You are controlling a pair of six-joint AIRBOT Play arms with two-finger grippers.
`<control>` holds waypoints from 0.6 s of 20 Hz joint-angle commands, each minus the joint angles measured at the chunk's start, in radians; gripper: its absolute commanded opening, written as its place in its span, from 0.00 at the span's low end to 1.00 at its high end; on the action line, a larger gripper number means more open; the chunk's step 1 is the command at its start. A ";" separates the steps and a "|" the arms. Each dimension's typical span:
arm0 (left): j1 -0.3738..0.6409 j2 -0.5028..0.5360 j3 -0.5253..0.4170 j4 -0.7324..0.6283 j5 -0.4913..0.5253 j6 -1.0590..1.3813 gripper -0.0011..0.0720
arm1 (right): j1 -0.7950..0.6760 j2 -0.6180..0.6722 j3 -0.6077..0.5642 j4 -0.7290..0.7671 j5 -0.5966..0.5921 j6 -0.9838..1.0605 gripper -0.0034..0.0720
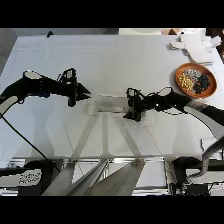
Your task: Fold the box and place the chain.
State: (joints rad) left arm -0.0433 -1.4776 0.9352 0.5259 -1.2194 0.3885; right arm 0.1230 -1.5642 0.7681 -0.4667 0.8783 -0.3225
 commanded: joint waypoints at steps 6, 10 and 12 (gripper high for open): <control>-0.153 0.046 0.000 -0.046 -0.117 -0.105 0.03 | 0.000 0.000 0.001 0.000 0.001 0.000 0.73; -0.208 0.024 0.000 -0.132 0.239 -0.172 0.03 | 0.000 0.000 0.001 0.000 0.001 0.000 0.73; -0.210 -0.010 0.000 -0.217 0.369 -0.236 0.03 | 0.000 0.000 0.001 0.000 0.001 0.000 0.73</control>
